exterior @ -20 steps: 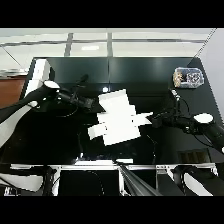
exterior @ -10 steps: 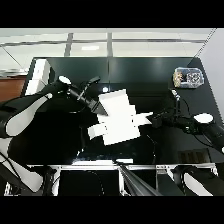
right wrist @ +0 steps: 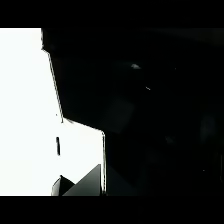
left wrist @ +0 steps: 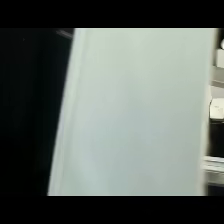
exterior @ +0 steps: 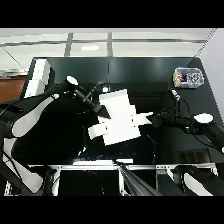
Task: Fold the box and place the chain.
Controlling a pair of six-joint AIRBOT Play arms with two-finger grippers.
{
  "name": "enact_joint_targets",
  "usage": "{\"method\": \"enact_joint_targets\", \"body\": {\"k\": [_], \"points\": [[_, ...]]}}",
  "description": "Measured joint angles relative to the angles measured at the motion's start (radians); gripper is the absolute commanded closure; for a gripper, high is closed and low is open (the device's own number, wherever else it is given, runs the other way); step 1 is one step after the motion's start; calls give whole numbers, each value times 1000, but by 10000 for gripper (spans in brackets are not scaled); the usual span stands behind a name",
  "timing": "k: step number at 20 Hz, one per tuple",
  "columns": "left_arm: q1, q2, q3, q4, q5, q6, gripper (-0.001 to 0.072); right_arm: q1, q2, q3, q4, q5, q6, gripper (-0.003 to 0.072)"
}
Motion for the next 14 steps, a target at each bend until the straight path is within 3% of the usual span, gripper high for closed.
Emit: {"method": "enact_joint_targets", "body": {"k": [4, 5, 7, 10, 14], "points": [[-12, -1, 2, 5, 21, 17, 682, 0, 0, 0, 0, -1, 0, 654], [-13, -1, 3, 6, 20, 25, 682, 0, 0, 0, 0, -2, 0, 647], [-14, -1, 4, 8, 23, 37, 684, 0, 0, 2, -10, -1, 0, 42], [-15, 4, 15, 19, 24, 44, 689, -11, 2, 50, -109, 33, 26, 38], [-32, 76, 2, 73, 36, 42, 691, -73, 3, 208, -308, 201, 85, 39]]}}
